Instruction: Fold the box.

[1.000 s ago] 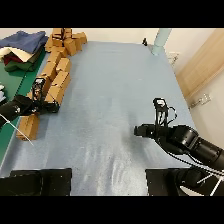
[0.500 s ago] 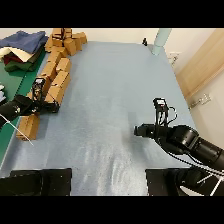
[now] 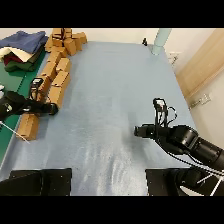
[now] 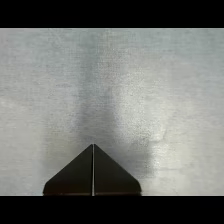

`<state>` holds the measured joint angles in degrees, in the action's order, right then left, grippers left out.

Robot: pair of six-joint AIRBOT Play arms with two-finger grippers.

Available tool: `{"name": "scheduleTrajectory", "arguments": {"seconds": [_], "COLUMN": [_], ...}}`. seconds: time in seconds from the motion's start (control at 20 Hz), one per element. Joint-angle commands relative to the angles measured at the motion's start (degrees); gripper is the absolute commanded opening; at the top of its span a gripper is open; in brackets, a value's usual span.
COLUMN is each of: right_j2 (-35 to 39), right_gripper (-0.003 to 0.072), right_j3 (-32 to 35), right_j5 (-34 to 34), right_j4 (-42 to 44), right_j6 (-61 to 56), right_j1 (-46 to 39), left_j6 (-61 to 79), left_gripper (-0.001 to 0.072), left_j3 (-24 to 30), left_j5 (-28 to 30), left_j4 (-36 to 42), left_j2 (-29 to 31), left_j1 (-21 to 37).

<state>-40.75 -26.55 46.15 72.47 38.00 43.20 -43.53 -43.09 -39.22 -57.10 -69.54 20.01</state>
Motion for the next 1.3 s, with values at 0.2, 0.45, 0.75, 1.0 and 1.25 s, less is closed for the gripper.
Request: {"name": "scheduleTrajectory", "arguments": {"seconds": [0.2, 0.45, 0.75, 1.0, 1.25], "right_j2": [-0.81, -11.74, -31.47, -40.0, -40.26], "right_gripper": [0.0007, 0.0007, 0.0007, 0.0007, 0.0007], "right_j3": [-0.5, -10.1, -32.81, -40.79, -40.87], "right_j5": [7.26, 7.96, 15.21, 14.73, 14.62], "right_j4": [2.36, 9.38, 24.09, 28.83, 28.7], "right_j6": [5.73, 19.02, 36.87, 42.07, 42.01], "right_j1": [-0.02, -7.21, -18.23, -17.75, -17.84], "left_j6": [-16.52, -16.74, -26.43, -27.89, -27.91], "left_gripper": [0.0617, 0.0013, 0.0013, 0.0013, 0.0014], "left_j3": [-14.08, -20.7, -21.86, -21.86, -21.86], "left_j5": [-33.44, -30.67, -18.51, -13.03, -13.7], "left_j4": [-16.33, -1.09, -3.52, -3.37, -3.08], "left_j2": [8.92, 10.51, 3.1, -2.6, -2.97], "left_j1": [1.25, -14.84, -38.16, -45.66, -45.75]}}
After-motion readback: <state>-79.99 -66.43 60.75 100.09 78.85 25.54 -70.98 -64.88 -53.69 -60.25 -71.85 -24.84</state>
